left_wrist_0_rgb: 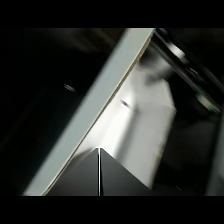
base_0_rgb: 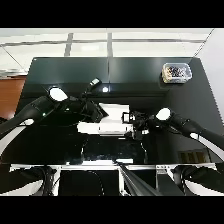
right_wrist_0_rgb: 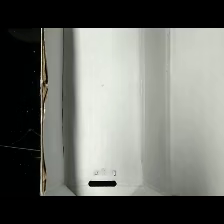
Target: Fold the box and place the chain.
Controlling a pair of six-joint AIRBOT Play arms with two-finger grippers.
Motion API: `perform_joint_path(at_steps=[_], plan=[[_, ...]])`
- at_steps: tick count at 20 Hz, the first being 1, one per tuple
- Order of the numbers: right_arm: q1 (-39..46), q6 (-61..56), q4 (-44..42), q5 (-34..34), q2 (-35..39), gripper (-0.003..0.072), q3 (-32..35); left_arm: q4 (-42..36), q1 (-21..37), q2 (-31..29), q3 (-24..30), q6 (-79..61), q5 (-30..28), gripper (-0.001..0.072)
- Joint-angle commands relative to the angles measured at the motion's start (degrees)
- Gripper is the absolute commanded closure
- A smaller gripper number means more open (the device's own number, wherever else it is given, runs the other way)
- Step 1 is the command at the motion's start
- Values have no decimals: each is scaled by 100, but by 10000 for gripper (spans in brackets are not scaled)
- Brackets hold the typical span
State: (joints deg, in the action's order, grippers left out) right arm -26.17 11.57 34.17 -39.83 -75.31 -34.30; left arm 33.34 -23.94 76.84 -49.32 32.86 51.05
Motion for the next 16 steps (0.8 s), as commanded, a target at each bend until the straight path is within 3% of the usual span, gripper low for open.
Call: perform_joint_path(at_steps=[1, 3, 5, 8, 12, 16], plan=[[-2, -2, -4, 2, 2, 223, -4, 299, 79, 179, -28, 140, -796, 687], [-2, -2, -2, 4, 2, 222, -4, 675, 74, 461, -28, 535, -468, 687], [-2, -2, -2, 4, 2, 223, -4, 529, 59, 721, -28, 570, -46, 687], [-2, 0, -2, 2, 2, 223, -4, 557, 90, 839, -31, 573, 52, 689], [-2, -2, -2, 0, 2, 224, -4, 826, 527, 35, -57, 868, 85, 690], [-2, 0, -2, 2, 2, 224, -4, 1397, 767, -1093, -22, 890, 710, 690]])
